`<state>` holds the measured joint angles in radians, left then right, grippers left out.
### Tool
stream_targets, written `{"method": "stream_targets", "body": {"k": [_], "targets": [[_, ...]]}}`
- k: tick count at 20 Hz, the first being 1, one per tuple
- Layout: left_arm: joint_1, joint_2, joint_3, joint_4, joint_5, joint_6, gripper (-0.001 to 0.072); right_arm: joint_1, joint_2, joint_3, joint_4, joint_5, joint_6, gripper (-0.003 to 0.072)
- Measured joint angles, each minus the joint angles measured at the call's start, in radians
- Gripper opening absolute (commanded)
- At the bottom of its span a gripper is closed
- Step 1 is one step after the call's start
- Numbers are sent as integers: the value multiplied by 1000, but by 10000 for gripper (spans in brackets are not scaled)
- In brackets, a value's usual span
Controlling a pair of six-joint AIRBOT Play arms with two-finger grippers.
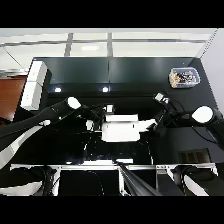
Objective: Fold the box and place the chain.
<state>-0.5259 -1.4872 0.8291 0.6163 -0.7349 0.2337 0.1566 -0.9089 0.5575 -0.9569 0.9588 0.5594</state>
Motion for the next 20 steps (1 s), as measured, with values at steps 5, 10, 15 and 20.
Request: {"method": "stream_targets", "body": {"k": [5, 10, 15, 20], "targets": [[-4, -2, 0, 8, 1, 1, 25, 80, 0, -63, 0, -23, -100, 715], [-4, -2, 0, 13, 1, 2, 25, 161, -16, -101, 3, -43, -223, 715], [-4, -2, 0, 15, 1, 1, 25, 237, -61, -109, 42, -89, -319, 715], [-4, -2, 0, 15, 1, 1, 25, 295, -77, -111, 79, -187, -348, 715]]}}
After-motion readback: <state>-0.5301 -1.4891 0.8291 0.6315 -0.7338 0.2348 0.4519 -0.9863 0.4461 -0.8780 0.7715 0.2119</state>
